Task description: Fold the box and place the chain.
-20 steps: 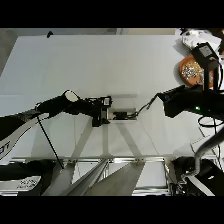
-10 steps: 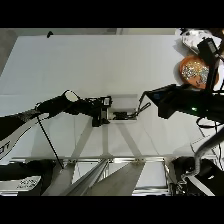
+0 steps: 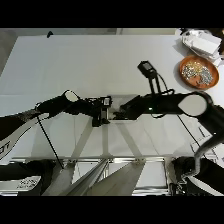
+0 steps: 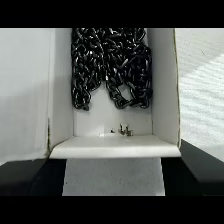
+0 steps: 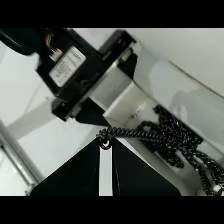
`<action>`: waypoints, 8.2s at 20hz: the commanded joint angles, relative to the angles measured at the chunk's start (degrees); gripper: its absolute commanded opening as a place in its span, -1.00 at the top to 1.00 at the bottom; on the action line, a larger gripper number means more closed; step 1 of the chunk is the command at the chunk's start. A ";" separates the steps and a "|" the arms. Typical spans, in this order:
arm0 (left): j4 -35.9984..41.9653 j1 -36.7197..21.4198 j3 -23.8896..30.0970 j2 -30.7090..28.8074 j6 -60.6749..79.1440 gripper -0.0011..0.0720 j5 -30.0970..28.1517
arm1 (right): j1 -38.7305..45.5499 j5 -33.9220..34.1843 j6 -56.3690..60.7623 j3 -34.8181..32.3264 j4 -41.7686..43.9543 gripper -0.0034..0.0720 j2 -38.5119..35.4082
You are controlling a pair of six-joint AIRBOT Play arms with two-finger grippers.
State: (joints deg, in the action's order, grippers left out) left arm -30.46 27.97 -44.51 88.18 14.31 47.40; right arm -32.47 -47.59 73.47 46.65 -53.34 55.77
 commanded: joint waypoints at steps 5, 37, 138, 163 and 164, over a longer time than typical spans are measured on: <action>0.00 -0.02 -0.02 -0.04 0.00 0.56 -0.02 | -1.27 2.49 -0.24 -0.20 -0.39 0.86 13.22; 0.00 -0.02 -0.02 -0.04 0.00 0.56 0.00 | 18.25 1.09 -0.61 0.13 -32.13 0.38 19.26; -0.02 -0.02 -0.02 -0.04 0.00 0.56 -0.02 | 19.32 1.44 -83.21 -13.86 7.19 0.43 2.71; 0.00 -0.02 -0.02 -0.04 0.00 0.56 -0.02 | 19.32 0.59 -88.50 -13.99 13.20 0.44 7.21; -0.02 -0.02 -0.02 -0.04 0.00 0.56 -0.02 | 19.32 0.46 -88.50 -13.99 13.20 0.44 7.21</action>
State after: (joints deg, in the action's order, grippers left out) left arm -30.46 27.97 -44.51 88.18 14.28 47.40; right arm -13.17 -46.83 -14.63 32.67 -40.51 62.94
